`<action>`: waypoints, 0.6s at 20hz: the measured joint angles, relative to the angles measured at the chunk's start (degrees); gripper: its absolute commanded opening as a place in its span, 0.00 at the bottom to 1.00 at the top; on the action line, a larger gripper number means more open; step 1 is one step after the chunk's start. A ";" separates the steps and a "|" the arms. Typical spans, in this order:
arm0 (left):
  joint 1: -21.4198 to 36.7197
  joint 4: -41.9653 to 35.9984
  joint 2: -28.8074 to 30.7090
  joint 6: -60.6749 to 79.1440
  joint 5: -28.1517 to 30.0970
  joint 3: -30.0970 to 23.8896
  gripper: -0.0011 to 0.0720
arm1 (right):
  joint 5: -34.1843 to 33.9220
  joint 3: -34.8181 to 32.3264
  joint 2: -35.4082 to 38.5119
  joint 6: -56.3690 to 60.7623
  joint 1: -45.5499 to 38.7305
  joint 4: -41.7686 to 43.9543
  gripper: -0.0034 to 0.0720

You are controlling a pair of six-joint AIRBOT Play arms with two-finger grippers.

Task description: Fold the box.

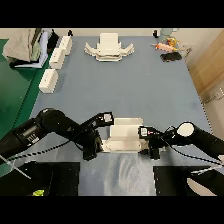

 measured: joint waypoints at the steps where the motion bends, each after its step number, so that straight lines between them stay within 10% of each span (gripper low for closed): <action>1: 0.44 -1.03 0.15 3.13 1.95 -1.33 0.97 | 0.00 0.00 0.00 0.00 0.00 0.00 0.77; 12: 1.73 -7.15 -6.71 24.92 16.48 -7.87 0.97 | 0.00 0.00 0.00 0.00 0.00 0.00 0.77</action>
